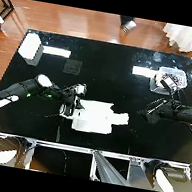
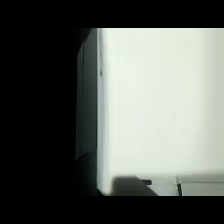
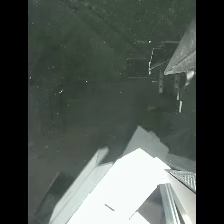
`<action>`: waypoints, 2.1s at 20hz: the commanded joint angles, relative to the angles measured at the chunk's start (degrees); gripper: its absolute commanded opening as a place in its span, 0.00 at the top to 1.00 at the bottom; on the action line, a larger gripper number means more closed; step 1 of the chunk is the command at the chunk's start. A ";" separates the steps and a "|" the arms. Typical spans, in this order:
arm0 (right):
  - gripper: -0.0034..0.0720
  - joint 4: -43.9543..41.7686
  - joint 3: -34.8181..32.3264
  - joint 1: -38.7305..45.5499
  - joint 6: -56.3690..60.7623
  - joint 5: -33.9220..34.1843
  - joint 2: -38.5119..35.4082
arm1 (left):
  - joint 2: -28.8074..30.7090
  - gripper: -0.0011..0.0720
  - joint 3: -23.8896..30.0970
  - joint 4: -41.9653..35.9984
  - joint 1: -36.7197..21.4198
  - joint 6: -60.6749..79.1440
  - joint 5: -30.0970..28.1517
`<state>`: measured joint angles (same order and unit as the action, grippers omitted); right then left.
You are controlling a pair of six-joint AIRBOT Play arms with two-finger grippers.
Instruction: Fold the box and place the chain.
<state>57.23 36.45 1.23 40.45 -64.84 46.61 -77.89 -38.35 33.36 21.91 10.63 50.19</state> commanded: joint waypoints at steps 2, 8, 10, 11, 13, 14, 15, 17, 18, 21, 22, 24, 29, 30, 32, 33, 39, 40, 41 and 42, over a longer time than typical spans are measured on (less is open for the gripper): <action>0.03 0.00 -0.98 -0.28 0.00 0.92 0.04 | 0.02 0.96 0.02 5.79 0.04 -6.23 -1.84; 0.03 -0.35 -2.43 -0.33 0.00 0.79 0.07 | 0.00 0.96 0.00 5.79 0.04 -6.54 -1.90; 0.03 -0.44 -2.43 -1.42 0.00 0.02 0.07 | 0.00 0.96 -0.04 4.92 0.04 -2.97 -1.60; 0.03 -0.79 -2.43 -2.75 0.00 -0.79 0.07 | 0.00 0.96 -0.09 3.89 0.04 -0.28 -0.98; 0.03 -2.19 -2.43 -6.47 0.00 -2.56 0.07 | -0.02 0.96 -0.37 2.27 0.04 1.92 0.72; 0.03 -2.21 -2.43 -8.83 0.00 -2.82 0.07 | -0.02 0.96 -0.52 2.29 0.04 1.99 0.96; 0.03 -2.12 -2.49 -11.54 -0.04 -2.58 0.09 | -0.02 0.96 -0.74 2.43 0.04 1.99 0.98; 0.03 -2.12 -3.72 -16.33 -0.92 0.24 0.09 | -0.04 0.96 -1.25 2.40 0.04 1.99 1.03; 0.03 -2.12 -5.20 -18.75 -2.56 2.62 0.09 | -0.07 0.96 -1.46 2.40 0.04 1.99 1.03; 0.03 -2.12 -10.40 -25.42 -7.91 10.03 0.09 | -0.72 0.96 -1.88 2.47 0.04 2.01 1.16; 0.03 -2.10 -11.72 -27.02 -9.77 12.46 0.09 | -1.27 0.96 -2.19 2.69 0.04 2.01 1.40; 0.03 -1.14 -13.29 -29.86 -15.21 16.35 0.09 | -2.16 0.96 -2.91 2.73 0.07 2.03 1.77; 0.03 1.88 -13.42 -32.92 -22.86 20.48 1.60 | -2.34 0.96 -4.28 6.67 0.04 1.53 2.84; 0.03 1.70 -13.42 -32.92 -23.80 20.48 2.56 | -2.60 0.96 -4.28 6.62 0.07 1.53 3.15; 0.03 1.11 -13.42 -33.09 -25.97 20.28 4.81 | -2.91 0.96 -4.28 6.60 0.44 1.55 3.17; 0.03 1.07 -13.42 -33.77 -26.91 20.48 5.62 | -2.91 0.96 -4.28 6.51 0.55 1.55 3.15; 0.03 -1.18 -13.42 -38.23 -28.76 23.63 7.48 | -2.91 0.96 -4.28 6.49 0.87 1.55 2.05; 0.03 -1.79 -13.42 -38.53 -28.76 23.87 7.48 | -2.91 0.96 -4.28 6.49 0.87 1.55 1.60; 0.03 -1.99 -13.42 -38.91 -28.76 23.89 7.48 | -2.91 0.96 -4.28 6.49 0.87 1.55 1.05; 0.03 -2.36 -13.42 -39.41 -28.76 24.02 7.48 | -2.91 0.96 -4.28 6.49 0.87 1.55 0.74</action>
<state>55.96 23.05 -36.82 12.19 -41.93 53.82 -80.77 -42.57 39.83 22.74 12.12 52.03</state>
